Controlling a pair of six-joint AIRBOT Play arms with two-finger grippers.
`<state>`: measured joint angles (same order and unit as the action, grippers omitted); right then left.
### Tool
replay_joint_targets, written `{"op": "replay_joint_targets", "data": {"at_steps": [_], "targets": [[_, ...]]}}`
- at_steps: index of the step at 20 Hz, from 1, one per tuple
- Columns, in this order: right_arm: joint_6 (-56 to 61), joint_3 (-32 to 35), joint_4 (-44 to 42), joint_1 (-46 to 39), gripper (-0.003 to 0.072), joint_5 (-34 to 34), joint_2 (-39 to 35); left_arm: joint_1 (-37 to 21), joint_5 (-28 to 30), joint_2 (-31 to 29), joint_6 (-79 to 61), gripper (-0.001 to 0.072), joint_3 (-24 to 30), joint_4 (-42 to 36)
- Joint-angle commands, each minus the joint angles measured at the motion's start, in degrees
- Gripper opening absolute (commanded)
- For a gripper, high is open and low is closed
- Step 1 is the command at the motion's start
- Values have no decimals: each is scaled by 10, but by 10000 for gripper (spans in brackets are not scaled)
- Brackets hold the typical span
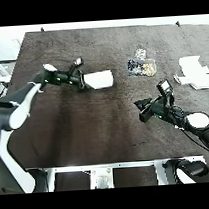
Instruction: Fold the box and place the chain.
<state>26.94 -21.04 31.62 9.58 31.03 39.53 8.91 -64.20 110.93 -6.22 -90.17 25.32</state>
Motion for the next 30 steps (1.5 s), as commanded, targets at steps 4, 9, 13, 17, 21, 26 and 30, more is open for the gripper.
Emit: {"op": "replay_joint_targets", "data": {"at_steps": [4,9,13,17,21,26,30], "targets": [[27,9,-1,0,9,-6,-5,-111,197,-231,77,13,168,1],[29,9,-1,0,8,-6,-5,-259,363,-416,112,14,383,-5],[42,9,-7,0,8,-7,-5,-381,362,-429,142,15,437,-62],[42,9,-12,0,9,-13,-4,-444,342,-399,137,16,437,-56],[42,9,-12,0,8,-13,-4,-482,331,-356,101,16,436,-48],[42,9,-12,0,8,-13,-4,-482,337,-297,85,19,436,-48],[42,9,-12,0,9,-13,-4,-482,341,-272,42,20,433,-50]]}}
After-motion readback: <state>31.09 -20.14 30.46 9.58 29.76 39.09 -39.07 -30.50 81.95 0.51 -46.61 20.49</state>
